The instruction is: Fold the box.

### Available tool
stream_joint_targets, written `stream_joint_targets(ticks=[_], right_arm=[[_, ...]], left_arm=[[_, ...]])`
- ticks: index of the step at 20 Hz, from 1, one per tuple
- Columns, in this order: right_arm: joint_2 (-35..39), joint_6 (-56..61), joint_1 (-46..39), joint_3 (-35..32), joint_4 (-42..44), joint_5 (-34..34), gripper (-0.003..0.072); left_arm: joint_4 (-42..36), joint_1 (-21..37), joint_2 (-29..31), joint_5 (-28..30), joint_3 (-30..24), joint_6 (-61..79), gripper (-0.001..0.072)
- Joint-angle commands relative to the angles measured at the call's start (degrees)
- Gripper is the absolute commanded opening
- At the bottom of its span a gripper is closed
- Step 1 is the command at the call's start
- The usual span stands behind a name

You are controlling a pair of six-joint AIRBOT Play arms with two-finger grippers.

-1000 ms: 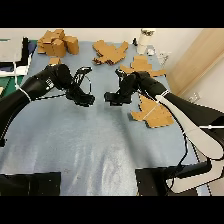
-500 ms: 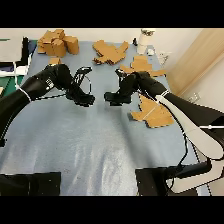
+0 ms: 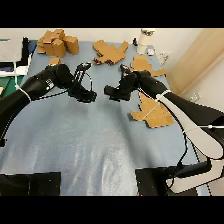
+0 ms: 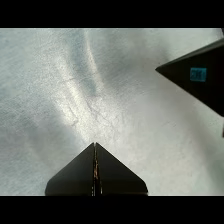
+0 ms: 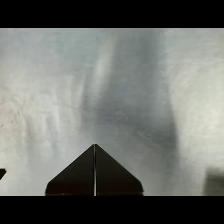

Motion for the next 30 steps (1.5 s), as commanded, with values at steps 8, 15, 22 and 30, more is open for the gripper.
stream_joint_targets(ticks=[8, 15, 22, 30], right_arm=[[4.7, -9.11, -24.09, 8.22, -29.27, -27.3, 0.0043], [0.5, -32.61, -53.94, 7.19, -17.35, -26.97, 0.0487], [-6.82, -47.63, -58.05, 7.32, -13.66, -23.69, 0.0487], [-9.05, -58.66, -58.03, 7.69, -0.24, -24.61, 0.0474]], left_arm=[[-2.73, -0.09, -0.02, -2.56, 0.04, -1.66, 0.012], [-9.2, -0.7, -0.02, -1.9, 0.04, -1.66, 0.0651], [-11.06, -0.72, -0.04, -3.87, 0.04, -1.66, 0.0652], [-14.86, -0.68, -0.02, -5.09, 0.04, 0.07, 0.0652]])
